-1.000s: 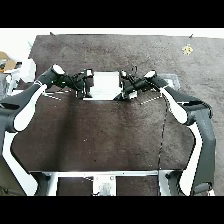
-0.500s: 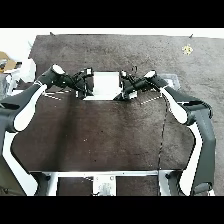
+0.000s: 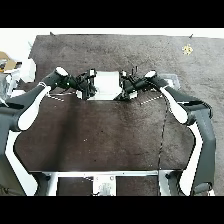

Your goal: Fold the box and place the chain.

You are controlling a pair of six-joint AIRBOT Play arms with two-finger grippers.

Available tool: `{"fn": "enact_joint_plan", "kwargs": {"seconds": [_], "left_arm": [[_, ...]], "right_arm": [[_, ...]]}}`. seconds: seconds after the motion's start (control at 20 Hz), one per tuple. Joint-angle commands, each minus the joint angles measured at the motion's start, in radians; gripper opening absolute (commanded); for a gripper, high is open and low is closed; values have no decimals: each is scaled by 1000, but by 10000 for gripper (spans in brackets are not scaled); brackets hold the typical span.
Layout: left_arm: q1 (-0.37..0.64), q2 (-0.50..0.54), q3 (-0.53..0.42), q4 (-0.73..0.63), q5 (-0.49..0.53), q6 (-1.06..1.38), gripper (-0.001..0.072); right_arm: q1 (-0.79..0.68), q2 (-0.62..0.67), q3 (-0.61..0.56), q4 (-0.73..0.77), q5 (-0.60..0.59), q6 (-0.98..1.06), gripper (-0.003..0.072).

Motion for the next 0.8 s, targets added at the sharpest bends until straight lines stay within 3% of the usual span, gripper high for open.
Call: {"fn": "enact_joint_plan", "kwargs": {"seconds": [0.0,0.15,0.3,0.35,0.6,0.65,0.7,0.75], "left_arm": [[-2,-2,1,-48,10,6,280],[-2,-2,0,-47,2,5,283],[-2,-2,0,-47,-6,5,640],[-2,-2,0,-46,-5,5,715],[0,-2,0,-41,20,-38,696],[4,-2,0,-33,25,-66,587],[10,-1,1,-16,25,-76,272],[21,0,2,-13,21,-86,31]], "right_arm": [[1,0,0,1,0,0,393],[1,0,0,1,0,0,393],[1,0,0,1,0,0,393],[1,0,0,1,0,0,393],[1,0,0,1,0,0,393],[1,0,0,1,0,0,393],[1,0,0,1,0,0,393],[1,0,0,1,0,0,393]]}}
